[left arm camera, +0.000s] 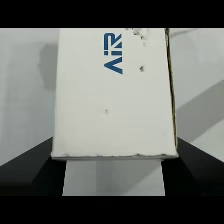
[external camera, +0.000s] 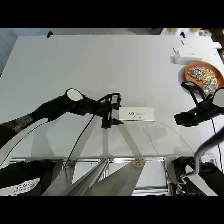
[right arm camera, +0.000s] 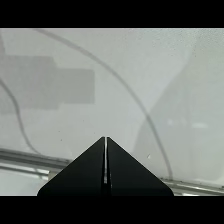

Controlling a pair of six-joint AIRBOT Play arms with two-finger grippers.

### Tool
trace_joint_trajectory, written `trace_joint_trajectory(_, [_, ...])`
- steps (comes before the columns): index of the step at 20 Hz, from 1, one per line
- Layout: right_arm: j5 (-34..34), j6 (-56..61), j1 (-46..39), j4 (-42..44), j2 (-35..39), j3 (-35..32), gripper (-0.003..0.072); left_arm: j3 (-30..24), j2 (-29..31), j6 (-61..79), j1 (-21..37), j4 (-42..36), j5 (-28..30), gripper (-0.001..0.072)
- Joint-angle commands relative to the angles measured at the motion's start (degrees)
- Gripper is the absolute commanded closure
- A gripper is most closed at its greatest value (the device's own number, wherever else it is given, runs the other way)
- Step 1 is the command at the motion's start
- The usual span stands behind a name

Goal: Fold the box and place the chain.

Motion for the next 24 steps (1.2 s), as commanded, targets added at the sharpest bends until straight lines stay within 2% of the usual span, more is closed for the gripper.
trace_joint_trajectory(1, [0.02, 0.0, -0.02, 0.02, 0.04, -0.02, 0.0669, 0.04, 4.07, -0.87, 0.42, 1.07, -3.3, 0.0435])
trace_joint_trajectory(4, [0.02, 0.0, -0.02, 0.02, 0.04, -0.02, 0.0669, 0.04, 4.79, -1.51, 1.05, 3.85, -2.75, 0.0449])
trace_joint_trajectory(5, [0.02, 0.0, -0.04, 0.0, 0.04, -0.02, 0.0669, 0.04, 5.35, -2.58, 1.86, 6.51, -2.62, 0.0559])
trace_joint_trajectory(6, [0.02, 0.0, -0.04, 0.0, 0.04, -0.02, 0.0669, 0.04, 6.49, -4.63, 3.23, 10.49, -2.56, 0.0707])
trace_joint_trajectory(9, [0.02, 0.0, -0.02, 0.0, 0.04, -0.02, 0.0669, 0.04, 11.47, -14.69, 9.51, 21.68, -1.95, 0.0703])
trace_joint_trajectory(10, [0.02, 0.0, -0.02, 0.02, 0.04, -0.02, 0.0669, 0.04, 13.46, -18.67, 12.15, 24.37, 0.2, 0.0703])
trace_joint_trajectory(13, [0.02, 0.0, -0.02, 0.0, 0.04, -0.02, 0.0669, 0.04, 19.3, -32.52, 22.73, 29.86, 7.78, 0.0702])
trace_joint_trajectory(15, [0.02, 0.0, -0.02, 0.02, 0.04, -0.02, 0.0669, 0.04, 21.49, -38.01, 30.99, 33.68, 9.44, 0.0702])
trace_joint_trajectory(18, [0.02, 0.0, -0.02, 0.02, 0.04, -0.02, 0.0669, 0.02, 21.22, -47.89, 43.17, 34.27, 9.49, 0.0698])
trace_joint_trajectory(20, [0.02, 0.0, -0.02, 0.0, 0.04, -0.02, 0.0669, 0.0, 20.06, -51.67, 48.57, 34.25, 9.46, 0.0696])
trace_joint_trajectory(22, [0.02, 0.0, -0.02, 0.02, 0.04, -0.02, 0.0669, 0.0, 18.36, -52.43, 51.47, 34.29, 9.38, 0.0689])
trace_joint_trajectory(23, [0.02, 0.0, -0.02, 0.02, 0.04, -0.02, 0.0669, 0.0, 17.2, -52.46, 52.11, 34.32, 9.14, 0.0638])
trace_joint_trajectory(24, [0.02, 0.0, -0.04, 0.02, 0.04, -0.02, 0.0669, 0.0, 16.13, -52.5, 52.11, 34.69, 8.83, 0.0552])
